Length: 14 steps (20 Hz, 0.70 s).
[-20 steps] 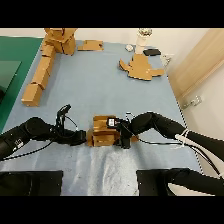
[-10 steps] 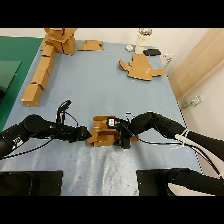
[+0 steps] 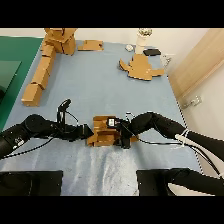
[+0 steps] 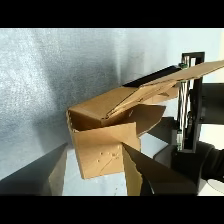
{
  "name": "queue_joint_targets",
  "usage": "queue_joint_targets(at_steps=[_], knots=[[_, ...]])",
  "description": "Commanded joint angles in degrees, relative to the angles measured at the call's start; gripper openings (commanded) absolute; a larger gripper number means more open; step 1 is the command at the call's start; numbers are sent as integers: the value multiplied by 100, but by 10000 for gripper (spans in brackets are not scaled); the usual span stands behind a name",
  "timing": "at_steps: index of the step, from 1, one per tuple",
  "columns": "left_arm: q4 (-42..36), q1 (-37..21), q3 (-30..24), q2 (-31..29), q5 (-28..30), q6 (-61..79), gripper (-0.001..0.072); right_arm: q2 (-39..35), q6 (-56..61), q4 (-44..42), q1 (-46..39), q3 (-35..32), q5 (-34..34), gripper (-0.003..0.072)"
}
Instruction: Fold the box.
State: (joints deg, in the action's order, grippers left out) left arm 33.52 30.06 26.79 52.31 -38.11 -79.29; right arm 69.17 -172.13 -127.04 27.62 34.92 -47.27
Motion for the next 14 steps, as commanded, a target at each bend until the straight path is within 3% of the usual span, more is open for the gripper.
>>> queue_joint_targets(at_steps=[1,6,11,14], knots=[[-2,-2,4,142,-2,0,527,4,2,0,0,0,0,401],[168,173,131,518,-122,-151,527,4,2,0,0,0,0,401],[1886,846,734,772,-46,-1746,526,4,2,0,0,0,0,401],[2538,1150,1102,955,-48,-2455,526,4,2,0,0,0,0,401]])
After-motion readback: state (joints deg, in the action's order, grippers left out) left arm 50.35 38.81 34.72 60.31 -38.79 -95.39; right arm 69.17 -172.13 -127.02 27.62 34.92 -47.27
